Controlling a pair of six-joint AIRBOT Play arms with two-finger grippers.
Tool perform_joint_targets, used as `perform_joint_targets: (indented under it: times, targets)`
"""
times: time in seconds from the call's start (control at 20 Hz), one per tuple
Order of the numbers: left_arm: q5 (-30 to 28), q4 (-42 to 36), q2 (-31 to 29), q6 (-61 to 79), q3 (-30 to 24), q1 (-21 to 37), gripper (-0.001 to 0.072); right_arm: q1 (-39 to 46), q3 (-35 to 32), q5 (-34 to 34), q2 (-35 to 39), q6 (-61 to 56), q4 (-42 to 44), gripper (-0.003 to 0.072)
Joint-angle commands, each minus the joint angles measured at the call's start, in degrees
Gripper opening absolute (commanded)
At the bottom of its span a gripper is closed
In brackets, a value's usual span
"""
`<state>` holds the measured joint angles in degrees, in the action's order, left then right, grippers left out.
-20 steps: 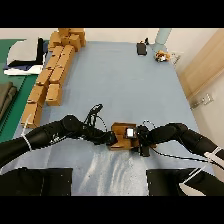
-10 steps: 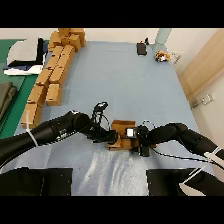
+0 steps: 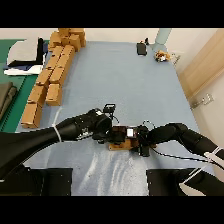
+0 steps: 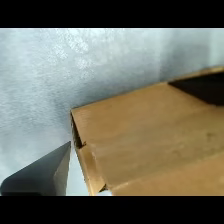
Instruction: Fold the box.
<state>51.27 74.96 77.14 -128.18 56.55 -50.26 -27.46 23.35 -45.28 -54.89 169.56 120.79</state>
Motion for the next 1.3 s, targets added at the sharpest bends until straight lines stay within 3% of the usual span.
perform_joint_targets:
  times: [0.0,0.2,0.5,0.55,0.6,0.7,0.75,1.1,1.15,1.2,1.25]
  targets:
    - [5.6,7.9,3.3,-10.7,4.6,-2.8,0.0491,0.0,0.0,0.0,0.0,0.0,0.0,0.0443]
    - [10.7,13.7,7.5,-17.7,7.4,-5.5,0.0491,0.0,0.0,0.0,0.0,0.0,0.0,0.0443]
    - [7.1,13.8,9.6,-21.9,7.9,-5.5,0.0486,0.0,0.0,0.0,0.0,0.0,0.0,0.0443]
    - [6.9,13.8,9.6,-21.9,7.9,-5.5,0.0382,0.0,0.0,0.0,0.0,0.0,0.0,0.0443]
    - [6.8,13.8,9.6,-21.8,7.9,-5.5,0.0226,0.0,0.0,0.0,0.0,0.0,0.0,0.0443]
    - [6.6,13.8,9.6,-21.8,7.9,-5.5,0.0042,0.0,0.0,0.0,0.0,0.0,0.0,0.0443]
    - [6.3,13.8,9.6,-21.8,7.9,-5.5,0.0013,0.0,0.0,0.0,0.0,0.0,0.0,0.0443]
    - [5.9,12.8,9.6,-21.7,7.9,-5.5,0.0016,0.0,0.0,0.0,0.0,0.0,0.0,0.0443]
    - [5.9,12.0,9.6,-21.3,7.9,-5.5,0.0156,0.0,0.0,0.0,0.0,0.0,0.0,0.0443]
    - [6.1,11.8,9.6,-21.4,7.9,-5.5,0.0508,0.0,0.0,0.0,0.0,0.0,0.0,0.0443]
    - [6.4,11.7,9.6,-21.7,7.9,-5.5,0.0679,0.0,0.0,0.0,0.0,0.0,0.0,0.0443]
